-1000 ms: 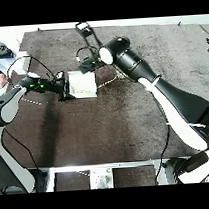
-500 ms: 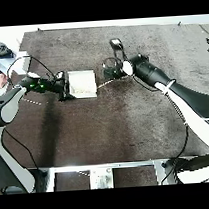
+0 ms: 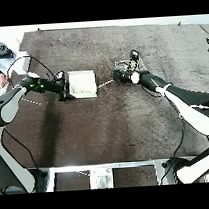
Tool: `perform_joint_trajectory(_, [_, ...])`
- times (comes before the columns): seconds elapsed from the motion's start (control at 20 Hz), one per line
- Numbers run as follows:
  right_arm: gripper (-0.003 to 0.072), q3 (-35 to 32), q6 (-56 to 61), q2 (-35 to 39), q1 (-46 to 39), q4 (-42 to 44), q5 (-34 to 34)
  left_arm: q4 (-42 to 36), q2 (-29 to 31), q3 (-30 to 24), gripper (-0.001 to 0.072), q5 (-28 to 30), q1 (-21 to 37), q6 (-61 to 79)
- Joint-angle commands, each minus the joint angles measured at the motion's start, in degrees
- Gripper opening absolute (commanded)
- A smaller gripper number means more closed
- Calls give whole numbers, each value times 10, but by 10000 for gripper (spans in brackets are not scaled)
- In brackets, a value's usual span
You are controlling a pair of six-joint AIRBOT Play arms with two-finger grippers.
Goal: Fold the box and place the chain.
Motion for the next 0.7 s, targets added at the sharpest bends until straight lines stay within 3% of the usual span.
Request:
perform_joint_trajectory(0.0, [326, 26, 7, -43, -4, 34, -29, 0, 0, 0, 298, 0, 0, 0])
perform_joint_trajectory(0.05, [317, 35, 7, -53, -4, 37, -28, 0, 0, 0, 298, 0, 0, 0])
perform_joint_trajectory(0.1, [241, 43, 7, -60, -3, 37, -22, 0, 0, 0, 298, 0, 0, 0])
perform_joint_trajectory(0.15, [156, 48, 6, -63, -3, 38, -10, 0, 0, 0, 298, 0, 0, 0])
perform_joint_trajectory(0.2, [-1, 48, 7, -59, -3, 39, 2, 0, 0, 0, 298, 0, 0, 0])
perform_joint_trajectory(0.35, [-14, 33, -27, 1, 19, 21, 25, 0, 0, 0, 298, 0, 0, 0])
perform_joint_trajectory(0.65, [-14, 24, -52, 202, 86, -63, 76, 0, 0, 0, 298, 0, 0, 0])
